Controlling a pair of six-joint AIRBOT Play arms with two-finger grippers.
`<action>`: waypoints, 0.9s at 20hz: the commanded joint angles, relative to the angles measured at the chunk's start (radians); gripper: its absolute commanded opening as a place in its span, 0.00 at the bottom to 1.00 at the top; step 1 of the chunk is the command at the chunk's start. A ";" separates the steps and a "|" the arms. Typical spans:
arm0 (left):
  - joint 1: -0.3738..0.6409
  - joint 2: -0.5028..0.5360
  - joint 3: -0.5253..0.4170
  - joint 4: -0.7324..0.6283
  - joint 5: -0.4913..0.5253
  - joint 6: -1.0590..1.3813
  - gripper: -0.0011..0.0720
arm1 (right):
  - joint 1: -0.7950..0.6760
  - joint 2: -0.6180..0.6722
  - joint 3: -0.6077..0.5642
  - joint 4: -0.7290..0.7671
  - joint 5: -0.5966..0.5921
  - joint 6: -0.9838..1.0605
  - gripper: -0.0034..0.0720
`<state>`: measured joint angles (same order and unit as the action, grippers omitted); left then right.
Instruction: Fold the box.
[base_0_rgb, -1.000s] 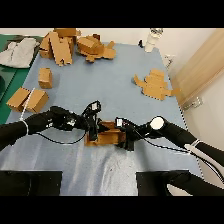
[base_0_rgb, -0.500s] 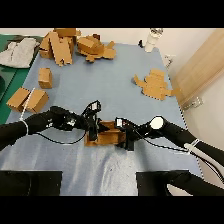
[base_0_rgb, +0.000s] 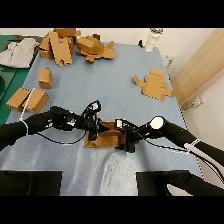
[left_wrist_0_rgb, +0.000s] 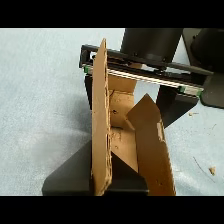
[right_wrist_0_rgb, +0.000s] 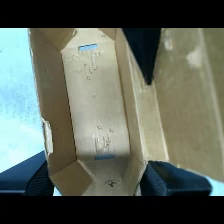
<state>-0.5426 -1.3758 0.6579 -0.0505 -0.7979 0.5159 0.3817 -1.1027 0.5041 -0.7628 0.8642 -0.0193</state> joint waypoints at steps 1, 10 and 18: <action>0.002 0.000 0.001 -0.002 0.006 -0.003 0.03 | 0.001 0.001 0.000 0.000 -0.010 0.000 1.00; 0.002 0.000 0.001 -0.002 0.006 -0.005 0.03 | 0.001 -0.001 0.000 -0.056 -0.016 0.000 0.76; 0.002 0.000 0.001 -0.002 0.006 -0.008 0.03 | 0.027 -0.001 0.000 -0.062 -0.016 0.000 0.92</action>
<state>-0.5392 -1.3758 0.6579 -0.0540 -0.7837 0.5083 0.3927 -1.1038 0.5041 -0.8280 0.8528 -0.0189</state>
